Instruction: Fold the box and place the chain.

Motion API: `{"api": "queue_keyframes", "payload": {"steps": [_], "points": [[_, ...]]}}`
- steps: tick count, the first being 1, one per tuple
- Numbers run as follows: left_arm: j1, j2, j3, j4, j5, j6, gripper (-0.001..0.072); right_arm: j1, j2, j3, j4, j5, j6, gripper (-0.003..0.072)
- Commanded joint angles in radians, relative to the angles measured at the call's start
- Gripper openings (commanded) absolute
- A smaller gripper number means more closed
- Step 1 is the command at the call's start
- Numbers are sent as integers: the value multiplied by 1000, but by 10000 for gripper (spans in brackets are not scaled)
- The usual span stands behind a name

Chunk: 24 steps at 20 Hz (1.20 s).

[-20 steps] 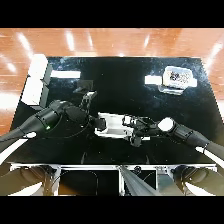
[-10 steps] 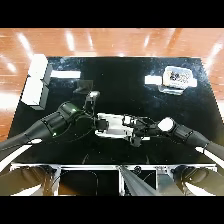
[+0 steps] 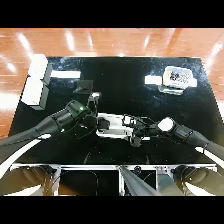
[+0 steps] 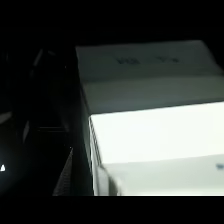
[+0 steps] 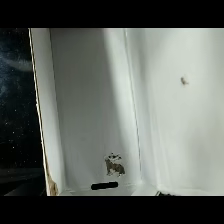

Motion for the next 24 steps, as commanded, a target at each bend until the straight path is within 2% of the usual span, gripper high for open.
{"api": "queue_keyframes", "payload": {"steps": [1, 5, 6, 7, 8, 21, 24], "points": [[-2, -34, 37, 7, 48, -2, 442, 1, 1, 0, 0, 0, 0, 538], [-24, -50, 38, 8, 49, 0, 434, 1, 1, 0, 0, 0, 1, 538], [-31, -52, 38, 12, 48, 0, 418, 1, 1, 0, 0, 0, 1, 538], [-38, -55, 38, 21, 51, 0, 358, 1, 1, 0, 0, 0, 2, 537], [-43, -58, 38, 23, 51, 0, 337, 1, 1, 0, 0, -1, 2, 538], [-45, -79, 41, 18, 48, -4, 329, 1, 1, 0, 0, -5, 6, 538], [-45, -79, 51, 18, 49, -4, 296, 1, 1, 0, 0, -5, 6, 537]]}}
